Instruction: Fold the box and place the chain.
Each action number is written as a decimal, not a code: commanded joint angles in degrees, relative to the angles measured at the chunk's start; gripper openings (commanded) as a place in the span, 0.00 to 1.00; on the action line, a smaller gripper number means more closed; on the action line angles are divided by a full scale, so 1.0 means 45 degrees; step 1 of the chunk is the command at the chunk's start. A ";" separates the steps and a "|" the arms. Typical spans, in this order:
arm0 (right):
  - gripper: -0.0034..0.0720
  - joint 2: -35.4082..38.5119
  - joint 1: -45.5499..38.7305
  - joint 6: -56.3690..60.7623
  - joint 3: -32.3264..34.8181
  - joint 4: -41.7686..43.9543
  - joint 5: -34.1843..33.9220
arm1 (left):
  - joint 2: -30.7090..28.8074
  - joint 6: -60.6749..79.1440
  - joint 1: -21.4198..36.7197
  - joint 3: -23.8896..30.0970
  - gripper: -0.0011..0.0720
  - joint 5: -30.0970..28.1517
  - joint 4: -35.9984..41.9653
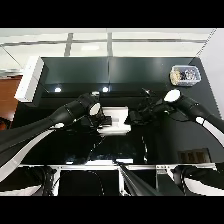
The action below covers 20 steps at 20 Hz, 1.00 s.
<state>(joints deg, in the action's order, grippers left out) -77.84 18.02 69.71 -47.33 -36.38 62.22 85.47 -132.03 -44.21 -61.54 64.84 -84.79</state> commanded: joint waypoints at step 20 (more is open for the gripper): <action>0.46 -0.1928 0.5309 1.2978 -0.3468 -1.0875 -0.0053 | 0.0000 0.0000 0.0010 0.0005 0.05 -0.0053 -0.0005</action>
